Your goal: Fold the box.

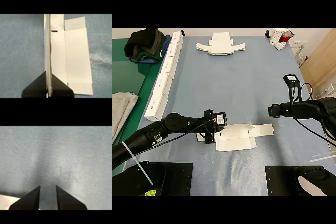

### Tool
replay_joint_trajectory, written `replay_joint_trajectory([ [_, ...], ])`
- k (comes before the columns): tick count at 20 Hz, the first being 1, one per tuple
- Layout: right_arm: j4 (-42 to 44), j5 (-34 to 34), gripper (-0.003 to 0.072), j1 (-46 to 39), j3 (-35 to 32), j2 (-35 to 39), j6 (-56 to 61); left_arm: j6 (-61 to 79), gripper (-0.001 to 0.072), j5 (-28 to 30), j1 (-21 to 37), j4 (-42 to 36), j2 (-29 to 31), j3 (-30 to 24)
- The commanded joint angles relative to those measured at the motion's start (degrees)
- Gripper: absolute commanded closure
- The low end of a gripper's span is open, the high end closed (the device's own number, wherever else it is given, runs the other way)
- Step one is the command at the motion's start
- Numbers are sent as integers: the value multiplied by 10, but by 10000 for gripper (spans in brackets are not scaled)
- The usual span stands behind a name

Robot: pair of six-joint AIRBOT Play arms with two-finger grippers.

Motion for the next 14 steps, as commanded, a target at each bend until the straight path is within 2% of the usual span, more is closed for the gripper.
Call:
replay_joint_trajectory([
  [1, 7, 3, 379, 0, 0, -4, 4, 1, 698, 30, -17, -1, -12, -17],
  [3, 7, 3, 379, 0, 0, -4, 7, 1, 700, 2, -12, 5, -26, -5],
  [7, 12, 3, 379, 0, 0, -4, 8, -2, 700, -123, 38, 4, -38, 54],
  [9, 15, 3, 379, 0, 0, -4, 8, -5, 700, -143, 57, -3, -48, 67],
  [14, 17, 3, 379, 0, 0, -4, 8, -12, 700, -156, 59, -9, -82, 83],
])
